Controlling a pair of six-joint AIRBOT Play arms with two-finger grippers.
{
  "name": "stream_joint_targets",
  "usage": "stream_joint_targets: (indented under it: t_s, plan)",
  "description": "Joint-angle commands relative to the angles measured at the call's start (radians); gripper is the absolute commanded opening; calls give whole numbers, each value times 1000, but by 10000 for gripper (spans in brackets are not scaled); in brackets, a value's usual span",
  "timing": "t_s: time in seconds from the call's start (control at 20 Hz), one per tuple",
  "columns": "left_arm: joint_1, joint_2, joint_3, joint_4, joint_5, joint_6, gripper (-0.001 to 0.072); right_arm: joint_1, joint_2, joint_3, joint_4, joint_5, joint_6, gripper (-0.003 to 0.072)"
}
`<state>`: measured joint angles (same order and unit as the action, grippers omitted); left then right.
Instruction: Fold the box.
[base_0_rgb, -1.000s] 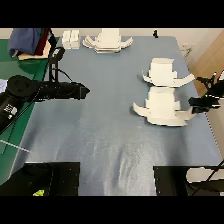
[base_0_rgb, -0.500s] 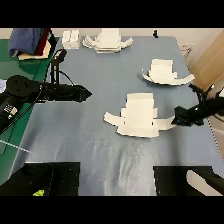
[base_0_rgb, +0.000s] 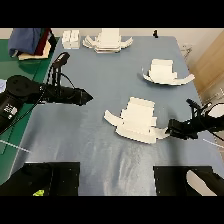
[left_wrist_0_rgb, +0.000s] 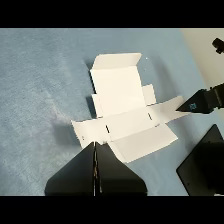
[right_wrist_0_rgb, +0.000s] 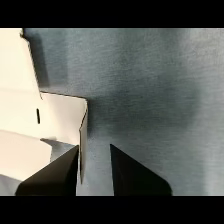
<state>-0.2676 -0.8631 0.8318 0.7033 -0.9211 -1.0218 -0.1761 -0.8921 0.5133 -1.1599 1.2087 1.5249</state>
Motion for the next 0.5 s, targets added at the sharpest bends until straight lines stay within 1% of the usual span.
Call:
stream_joint_targets:
  t_s: [0.0,0.15,0.2,0.45]
  plan:
    - [0,1,0,-1,-5,0,16,2,-56,-9,42,-24,10,310]
    - [0,1,0,-1,-5,0,16,2,-72,-9,140,-26,-42,301]
    - [0,1,0,-1,-4,0,16,2,-74,-9,148,-27,-42,281]
    - [0,1,0,-2,-5,0,17,2,-100,-11,151,-32,-41,258]
